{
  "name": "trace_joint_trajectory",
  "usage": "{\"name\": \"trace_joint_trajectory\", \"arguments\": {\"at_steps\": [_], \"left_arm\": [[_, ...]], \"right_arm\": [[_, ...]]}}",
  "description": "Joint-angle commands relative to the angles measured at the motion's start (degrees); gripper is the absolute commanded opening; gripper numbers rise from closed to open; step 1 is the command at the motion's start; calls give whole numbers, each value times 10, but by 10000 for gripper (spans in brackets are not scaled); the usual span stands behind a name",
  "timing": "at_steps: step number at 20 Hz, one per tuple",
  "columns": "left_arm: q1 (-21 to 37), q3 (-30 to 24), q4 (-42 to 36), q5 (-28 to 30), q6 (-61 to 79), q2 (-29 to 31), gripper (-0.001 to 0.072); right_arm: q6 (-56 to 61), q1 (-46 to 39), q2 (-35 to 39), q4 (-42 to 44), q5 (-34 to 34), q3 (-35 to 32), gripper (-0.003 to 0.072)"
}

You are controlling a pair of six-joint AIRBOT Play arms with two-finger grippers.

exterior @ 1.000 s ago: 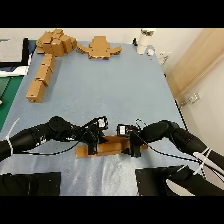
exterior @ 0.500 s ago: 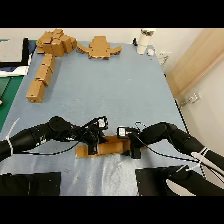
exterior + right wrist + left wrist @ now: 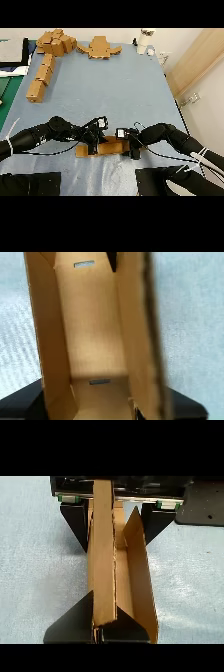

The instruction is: Fold the box.

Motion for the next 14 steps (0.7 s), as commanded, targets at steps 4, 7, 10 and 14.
{"name": "trace_joint_trajectory", "arguments": {"at_steps": [4,7,10,14], "left_arm": [[0,1,0,0,0,0,13],[0,1,0,0,0,0,13],[0,1,0,0,0,0,13],[0,1,0,0,0,0,13]], "right_arm": [[0,1,-4,-6,0,0,554],[0,1,-4,-7,0,0,554],[0,1,-4,-5,-2,0,555],[0,1,-4,-5,-5,0,555]]}}
